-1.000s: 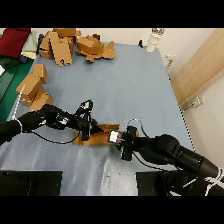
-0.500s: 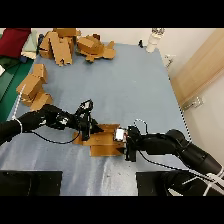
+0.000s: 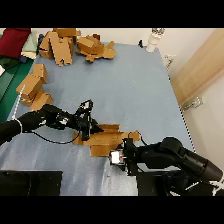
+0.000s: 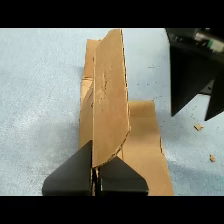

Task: Fold the box.

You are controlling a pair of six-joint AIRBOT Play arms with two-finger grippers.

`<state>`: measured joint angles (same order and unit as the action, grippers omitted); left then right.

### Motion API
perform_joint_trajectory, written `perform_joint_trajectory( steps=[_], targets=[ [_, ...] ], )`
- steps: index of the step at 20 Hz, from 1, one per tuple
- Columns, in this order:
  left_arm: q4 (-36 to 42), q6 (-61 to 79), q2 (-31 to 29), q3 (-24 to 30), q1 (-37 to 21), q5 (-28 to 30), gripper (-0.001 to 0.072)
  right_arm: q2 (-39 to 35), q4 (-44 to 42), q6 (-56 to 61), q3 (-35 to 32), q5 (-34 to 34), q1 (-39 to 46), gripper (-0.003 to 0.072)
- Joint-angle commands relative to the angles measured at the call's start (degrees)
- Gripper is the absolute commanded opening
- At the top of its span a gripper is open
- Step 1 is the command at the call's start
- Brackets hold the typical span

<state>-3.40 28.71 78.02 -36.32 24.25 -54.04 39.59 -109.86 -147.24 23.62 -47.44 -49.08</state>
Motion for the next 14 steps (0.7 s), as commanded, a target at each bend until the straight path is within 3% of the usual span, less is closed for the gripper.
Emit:
perform_joint_trajectory(
  steps=[1, 14],
  targets=[
    [0.0, 0.0, 0.0, 0.0, 0.0, 0.0, 0.0013, 4.4, 6.0, 0.8, -0.7, 6.9, -2.0, 0.0531],
    [0.0, 0.0, 0.0, -0.1, 0.0, 0.0, 0.0013, 9.6, 13.0, 2.7, -0.7, 11.5, -2.0, 0.0531]
  ],
)
